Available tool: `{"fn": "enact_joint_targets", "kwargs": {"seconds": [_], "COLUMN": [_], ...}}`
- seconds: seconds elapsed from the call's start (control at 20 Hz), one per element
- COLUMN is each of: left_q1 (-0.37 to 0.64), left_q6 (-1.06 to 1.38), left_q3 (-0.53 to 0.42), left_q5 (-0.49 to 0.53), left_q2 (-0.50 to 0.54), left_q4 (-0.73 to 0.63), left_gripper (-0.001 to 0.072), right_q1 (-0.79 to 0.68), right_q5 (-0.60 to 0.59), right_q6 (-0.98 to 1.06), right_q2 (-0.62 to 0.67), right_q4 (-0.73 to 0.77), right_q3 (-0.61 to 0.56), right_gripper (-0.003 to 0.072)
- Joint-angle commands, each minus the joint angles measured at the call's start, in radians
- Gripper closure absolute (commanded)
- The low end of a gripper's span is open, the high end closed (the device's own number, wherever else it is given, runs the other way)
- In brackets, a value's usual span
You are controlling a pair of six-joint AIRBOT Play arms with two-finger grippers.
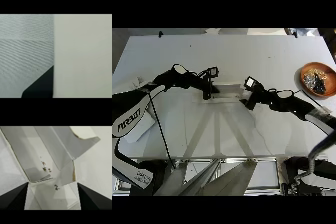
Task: Fold the box and place the chain.
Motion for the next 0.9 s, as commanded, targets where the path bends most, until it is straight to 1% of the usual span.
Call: {"fn": "enact_joint_targets", "kwargs": {"seconds": [0.0, 0.1, 0.2, 0.25, 0.55, 0.65, 0.85], "left_q1": [0.000, 0.000, 0.000, 0.000, 0.000, 0.000, 0.000], "left_q6": [0.000, 0.000, 0.000, 0.000, 0.000, 0.000, 0.000], "left_q3": [0.000, 0.000, 0.000, 0.000, 0.000, 0.000, 0.000], "left_q5": [-0.003, -0.002, -0.002, -0.002, -0.002, -0.002, -0.002], "left_q2": [0.000, 0.000, 0.000, 0.000, 0.000, 0.000, 0.000], "left_q4": [0.000, 0.000, 0.000, 0.000, 0.000, 0.000, 0.000], "left_gripper": [0.0695, 0.0695, 0.0695, 0.0695, 0.0695, 0.0695, 0.0695], "right_q1": [0.001, -0.006, -0.031, -0.043, -0.087, -0.087, -0.087], "right_q5": [0.000, 0.057, 0.161, 0.178, 0.188, 0.193, 0.246], "right_q6": [-0.086, -0.089, -0.088, -0.077, -0.101, -0.111, -0.111], "right_q2": [-0.001, -0.001, -0.002, -0.001, -0.014, -0.040, -0.117], "right_q4": [0.018, 0.001, -0.043, -0.056, -0.061, -0.060, -0.068], "right_q3": [0.006, 0.025, 0.051, 0.063, 0.096, 0.112, 0.175], "right_gripper": [-0.0010, -0.0010, -0.0010, -0.0010, -0.0010, -0.0009, -0.0009]}}
